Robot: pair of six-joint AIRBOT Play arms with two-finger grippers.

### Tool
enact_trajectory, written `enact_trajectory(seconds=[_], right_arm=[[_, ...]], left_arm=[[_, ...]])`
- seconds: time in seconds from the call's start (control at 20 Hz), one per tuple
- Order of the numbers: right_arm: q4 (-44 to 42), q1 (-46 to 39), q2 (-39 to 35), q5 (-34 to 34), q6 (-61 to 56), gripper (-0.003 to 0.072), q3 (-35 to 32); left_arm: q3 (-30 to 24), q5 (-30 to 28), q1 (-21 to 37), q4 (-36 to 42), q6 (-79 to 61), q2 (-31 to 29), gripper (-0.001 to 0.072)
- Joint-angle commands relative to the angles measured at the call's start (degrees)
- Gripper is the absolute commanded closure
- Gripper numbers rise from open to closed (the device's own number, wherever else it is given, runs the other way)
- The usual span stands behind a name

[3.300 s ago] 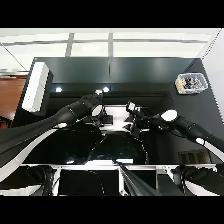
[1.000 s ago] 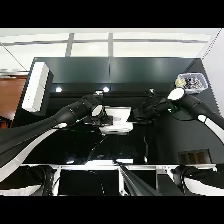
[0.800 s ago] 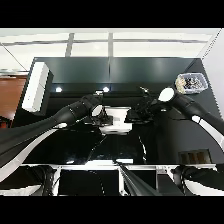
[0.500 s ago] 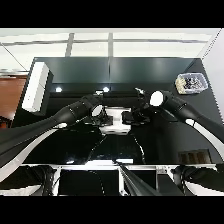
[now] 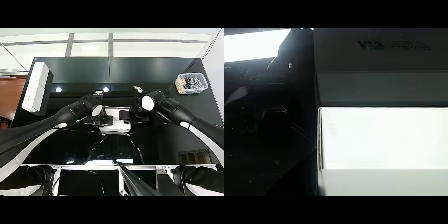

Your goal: Fold the box and place the chain.

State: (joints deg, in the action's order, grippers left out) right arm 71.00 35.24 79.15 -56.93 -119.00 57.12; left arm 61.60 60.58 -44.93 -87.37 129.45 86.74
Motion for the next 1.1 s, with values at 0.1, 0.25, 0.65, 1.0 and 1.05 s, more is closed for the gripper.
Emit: enact_trajectory(seconds=[0.1,0.25,0.65,1.0,1.05], right_arm=[[4.1,0.6,0.2,-2.4,-5.3,0.0377,0.7],[6.2,2.1,0.9,-2.9,-6.9,0.0379,0.7],[10.6,5.1,3.5,-4.0,-11.4,0.0379,1.7],[12.0,6.1,5.1,-6.0,-13.5,0.0386,3.0],[12.8,6.4,5.6,-6.6,-13.5,0.0386,3.7]], left_arm=[[0.0,0.0,0.1,0.0,0.0,0.0,0.0677],[0.0,0.0,0.1,0.0,0.0,0.0,0.0677],[0.0,0.0,0.1,0.0,0.0,0.0,0.0677],[0.0,0.0,0.1,0.0,0.0,0.0,0.0677],[0.0,0.0,0.1,0.0,0.0,0.0,0.0677]])
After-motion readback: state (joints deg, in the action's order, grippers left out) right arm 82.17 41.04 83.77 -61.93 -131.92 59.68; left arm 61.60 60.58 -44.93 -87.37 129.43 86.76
